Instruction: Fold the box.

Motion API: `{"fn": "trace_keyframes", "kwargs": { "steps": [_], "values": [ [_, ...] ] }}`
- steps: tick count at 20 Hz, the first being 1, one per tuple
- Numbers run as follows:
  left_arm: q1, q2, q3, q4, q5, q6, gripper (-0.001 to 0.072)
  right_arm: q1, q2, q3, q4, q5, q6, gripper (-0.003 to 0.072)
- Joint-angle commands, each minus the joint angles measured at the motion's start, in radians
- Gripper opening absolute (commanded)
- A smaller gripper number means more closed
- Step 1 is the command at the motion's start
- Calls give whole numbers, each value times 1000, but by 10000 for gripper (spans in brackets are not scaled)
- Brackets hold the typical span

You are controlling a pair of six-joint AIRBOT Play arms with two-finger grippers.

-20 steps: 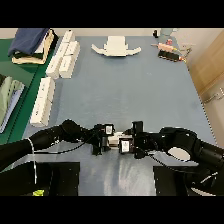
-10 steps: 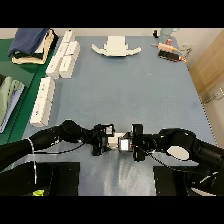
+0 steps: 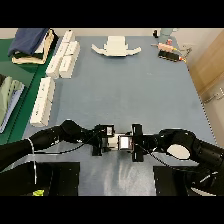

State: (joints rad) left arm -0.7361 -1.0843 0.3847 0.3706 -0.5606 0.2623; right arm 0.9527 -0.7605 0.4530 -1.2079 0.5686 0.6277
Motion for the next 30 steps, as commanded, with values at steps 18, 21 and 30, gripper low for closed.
{"fn": "trace_keyframes", "kwargs": {
  "steps": [18, 21, 30],
  "values": [
    [0, 0, 0, 0, 3, -1, 409, 1, -3, -2, 106, -66, 223, 2],
    [0, 0, 0, 0, 3, -1, 409, 1, -29, -2, 109, -65, 223, 2],
    [0, 0, 0, 0, 3, -1, 409, 1, -51, -53, 184, -62, 219, 2]
  ]
}}
